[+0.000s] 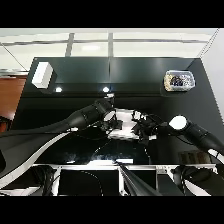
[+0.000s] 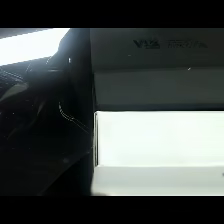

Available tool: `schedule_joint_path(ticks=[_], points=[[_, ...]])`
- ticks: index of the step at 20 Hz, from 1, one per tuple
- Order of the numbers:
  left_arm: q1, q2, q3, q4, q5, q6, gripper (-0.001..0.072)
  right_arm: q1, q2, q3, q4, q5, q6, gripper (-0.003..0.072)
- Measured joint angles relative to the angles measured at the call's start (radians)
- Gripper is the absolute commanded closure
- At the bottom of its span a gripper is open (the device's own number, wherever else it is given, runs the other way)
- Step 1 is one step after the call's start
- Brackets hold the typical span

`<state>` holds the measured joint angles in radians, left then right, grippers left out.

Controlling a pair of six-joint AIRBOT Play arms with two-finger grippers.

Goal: Fold the box and place the chain.

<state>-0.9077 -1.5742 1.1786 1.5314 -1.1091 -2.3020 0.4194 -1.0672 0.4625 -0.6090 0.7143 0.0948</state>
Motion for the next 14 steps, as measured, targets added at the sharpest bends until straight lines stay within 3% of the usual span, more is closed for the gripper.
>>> schedule_joint_path(ticks=[1,2,3,5,6,7,8,10,14], points=[[0.0,0.0,0.0,0.0,0.0,0.0,0.0683,0.001,-0.002,0.0,0.001,-0.007,0.014,0.0341],[0.0,0.0,0.0,0.0,0.001,0.0,0.0683,0.002,-0.002,0.0,0.003,-0.012,0.024,0.027],[0.0,0.0,0.0,0.0,0.002,0.0,0.0683,0.002,-0.003,0.0,0.004,-0.016,0.037,0.0273],[0.0,0.0,0.0,0.0,0.002,0.0,0.0683,0.003,-0.004,0.0,0.003,-0.022,0.052,0.0346],[0.0,0.0,0.0,0.0,0.002,0.0,0.0683,0.003,-0.004,0.0,0.003,-0.025,0.06,0.0313],[0.0,0.0,0.0,0.0,0.002,0.0,0.0683,0.003,-0.004,0.0,0.003,-0.026,0.064,0.0406],[0.0,0.0,0.0,0.0,0.002,0.0,0.0683,0.003,-0.004,0.0,0.003,-0.029,0.068,0.0565],[0.0,0.0,0.0,0.0,0.002,0.002,0.0683,0.003,-0.004,0.0,0.003,-0.033,0.083,0.0672],[0.0,0.0,0.0,0.001,0.003,0.002,0.0683,-0.019,0.022,0.023,-0.055,-0.001,0.237,0.0674]])
